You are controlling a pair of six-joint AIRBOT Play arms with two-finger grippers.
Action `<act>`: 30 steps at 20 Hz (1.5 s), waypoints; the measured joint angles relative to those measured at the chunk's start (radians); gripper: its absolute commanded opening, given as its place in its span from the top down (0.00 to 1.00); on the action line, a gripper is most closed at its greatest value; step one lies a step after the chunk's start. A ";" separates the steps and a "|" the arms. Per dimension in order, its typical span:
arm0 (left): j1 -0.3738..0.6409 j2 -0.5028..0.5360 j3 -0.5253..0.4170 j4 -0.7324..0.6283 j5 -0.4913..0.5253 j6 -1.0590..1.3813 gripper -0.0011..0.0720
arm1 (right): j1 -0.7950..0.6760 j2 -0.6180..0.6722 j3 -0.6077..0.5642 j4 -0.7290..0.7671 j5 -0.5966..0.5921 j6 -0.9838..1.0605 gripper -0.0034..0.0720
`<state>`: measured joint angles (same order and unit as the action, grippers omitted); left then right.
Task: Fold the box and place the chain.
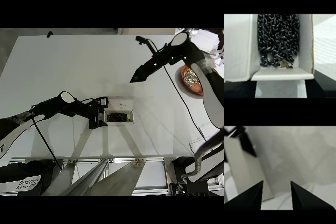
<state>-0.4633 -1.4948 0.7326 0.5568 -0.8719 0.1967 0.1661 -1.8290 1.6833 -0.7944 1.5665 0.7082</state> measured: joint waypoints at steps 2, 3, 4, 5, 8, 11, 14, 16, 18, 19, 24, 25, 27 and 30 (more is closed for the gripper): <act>0.000 0.000 0.000 0.000 0.000 0.000 0.70 | 0.055 -0.009 0.010 -0.047 0.051 -0.016 0.46; 0.000 0.000 0.000 0.000 0.000 0.000 0.70 | 0.086 -0.011 0.013 -0.071 0.071 -0.022 0.46; 0.000 0.000 0.000 0.000 0.000 0.000 0.70 | 0.117 -0.014 0.016 -0.098 0.087 -0.025 0.46; 0.000 0.000 0.000 0.000 0.000 0.000 0.70 | 0.146 -0.015 0.018 -0.117 0.105 -0.027 0.54; 0.000 0.000 0.000 0.000 0.000 0.000 0.70 | 0.222 -0.017 0.020 -0.165 0.152 -0.032 0.57; 0.000 0.000 0.000 0.000 0.000 0.000 0.70 | 0.262 -0.006 0.021 -0.195 0.184 -0.029 0.55; 0.000 0.000 0.000 0.000 0.000 0.000 0.70 | 0.278 0.033 0.022 -0.206 0.200 -0.027 0.50; 0.000 0.000 0.000 0.000 0.000 0.000 0.70 | 0.288 0.066 0.022 -0.209 0.203 -0.027 0.50; 0.000 0.000 0.000 0.000 0.000 0.000 0.70 | 0.303 0.085 0.022 -0.211 0.200 -0.025 0.50; 0.000 0.000 0.000 0.000 0.000 0.000 0.70 | 0.313 0.090 0.021 -0.216 0.195 -0.025 0.49; 0.000 0.000 0.000 0.000 0.000 0.000 0.70 | 0.343 0.100 0.019 -0.225 0.163 -0.025 0.50; 0.000 0.000 0.000 0.000 0.000 0.000 0.70 | 0.345 0.100 0.018 -0.226 0.161 -0.026 0.50; 0.000 0.000 0.000 0.000 0.000 0.000 0.70 | 0.346 0.101 0.016 -0.228 0.151 -0.027 0.50; 0.000 0.000 0.000 0.000 0.000 0.000 0.70 | 0.334 0.104 0.016 -0.203 0.128 -0.032 0.50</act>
